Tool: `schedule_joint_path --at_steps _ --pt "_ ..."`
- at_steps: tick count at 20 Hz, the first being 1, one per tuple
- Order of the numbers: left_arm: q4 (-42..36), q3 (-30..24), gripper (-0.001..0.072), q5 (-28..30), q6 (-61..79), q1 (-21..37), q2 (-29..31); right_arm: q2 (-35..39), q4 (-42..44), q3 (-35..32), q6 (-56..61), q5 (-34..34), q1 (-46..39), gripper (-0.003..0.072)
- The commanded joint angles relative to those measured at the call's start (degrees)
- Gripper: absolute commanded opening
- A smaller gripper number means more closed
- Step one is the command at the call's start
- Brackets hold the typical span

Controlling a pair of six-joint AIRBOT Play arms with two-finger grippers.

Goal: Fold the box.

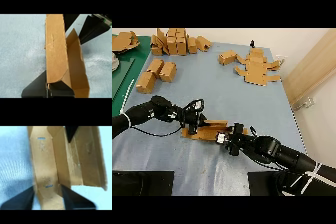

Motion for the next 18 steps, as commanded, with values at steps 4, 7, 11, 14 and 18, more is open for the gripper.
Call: schedule_joint_path --at_steps 4,7,11,14,18 --pt "0.0 -0.02 0.0012 0.0 0.0 0.04 0.0 1.14 0.5 0.07 2.64 0.15 -0.02 0.0609" --pt "0.02 -0.02 0.0012 0.0 0.0 0.04 0.0 3.17 -1.68 0.04 2.56 -0.26 -0.02 0.0609" --pt "0.0 -0.02 0.0012 0.0 0.0 0.04 0.0 2.6 -1.79 0.04 2.58 -1.86 -0.02 0.0609" --pt "0.02 -0.02 0.0012 0.0 0.0 0.04 0.0 1.22 -1.88 0.04 2.64 -1.68 -0.2 0.0609" --pt "0.02 -0.02 0.0012 0.0 0.0 0.04 0.0 1.09 0.79 0.04 4.7 0.22 -3.82 0.0609"
